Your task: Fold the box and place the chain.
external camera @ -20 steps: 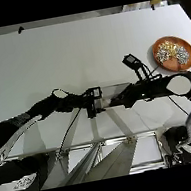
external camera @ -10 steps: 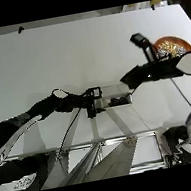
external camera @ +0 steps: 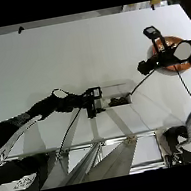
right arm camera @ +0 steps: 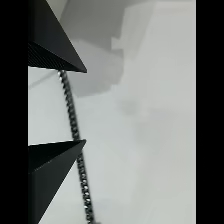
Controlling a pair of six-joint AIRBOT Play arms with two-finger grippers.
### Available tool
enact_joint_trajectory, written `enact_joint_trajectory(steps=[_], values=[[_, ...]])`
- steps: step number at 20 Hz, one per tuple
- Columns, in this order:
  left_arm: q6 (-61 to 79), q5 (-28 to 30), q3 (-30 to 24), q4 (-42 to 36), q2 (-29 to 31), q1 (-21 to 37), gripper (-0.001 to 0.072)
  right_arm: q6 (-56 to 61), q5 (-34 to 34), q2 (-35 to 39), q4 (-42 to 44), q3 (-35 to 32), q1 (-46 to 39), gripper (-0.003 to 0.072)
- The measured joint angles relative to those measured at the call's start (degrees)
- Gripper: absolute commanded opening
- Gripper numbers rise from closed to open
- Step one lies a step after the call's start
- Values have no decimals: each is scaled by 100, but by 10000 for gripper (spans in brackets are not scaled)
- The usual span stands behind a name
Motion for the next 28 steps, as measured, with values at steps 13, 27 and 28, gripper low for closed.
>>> enact_joint_trajectory(steps=[13, 27, 28], values=[[0, 0, 0, 0, 0, 0, 152, 870, 52, -1141, -490, -111, -52, 337], [0, 0, 0, -2, 0, 0, 152, 1071, 144, -1314, -457, -197, -52, 16], [0, 0, 0, -2, 0, 0, 152, 1058, 260, -1193, -400, -197, -46, 16]])
